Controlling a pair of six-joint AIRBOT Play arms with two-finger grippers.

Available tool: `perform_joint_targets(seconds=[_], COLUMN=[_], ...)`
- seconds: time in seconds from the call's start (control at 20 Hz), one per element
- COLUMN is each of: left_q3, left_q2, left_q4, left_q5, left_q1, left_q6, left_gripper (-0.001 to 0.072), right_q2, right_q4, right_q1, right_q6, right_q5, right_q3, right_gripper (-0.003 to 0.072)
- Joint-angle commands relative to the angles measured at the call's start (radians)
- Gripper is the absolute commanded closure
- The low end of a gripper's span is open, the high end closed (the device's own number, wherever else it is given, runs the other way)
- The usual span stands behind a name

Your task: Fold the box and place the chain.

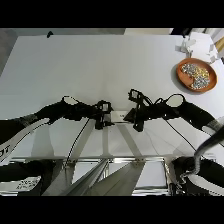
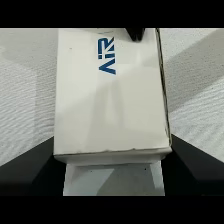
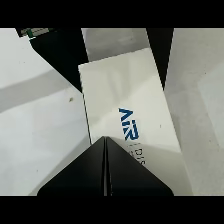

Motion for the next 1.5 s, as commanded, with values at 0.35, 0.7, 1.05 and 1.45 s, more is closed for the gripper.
perform_joint_targets(seconds=[0.35, 0.7, 1.05, 1.45], left_q3=[0.001, 0.001, 0.001, 0.001], left_q2=[0.000, 0.000, 0.000, 0.000], left_q4=[0.000, 0.000, 0.000, 0.000], left_q5=[0.000, 0.000, 0.000, 0.000], left_q1=[0.000, 0.000, 0.000, 0.000], left_q6=[0.000, 0.001, 0.000, 0.000], left_gripper=[0.0500, 0.0500, 0.0500, 0.0500], right_q2=[-0.003, 0.030, 0.256, 0.410], right_q4=[-0.024, 0.045, -0.009, -0.764], right_q1=[0.001, 0.001, -0.002, -0.210], right_q6=[-0.005, -0.005, 0.177, 1.048], right_q5=[-0.084, -0.098, -0.097, 0.500], right_q3=[-0.050, -0.046, 0.002, 0.011], right_gripper=[0.0678, 0.0675, 0.0672, 0.0673])
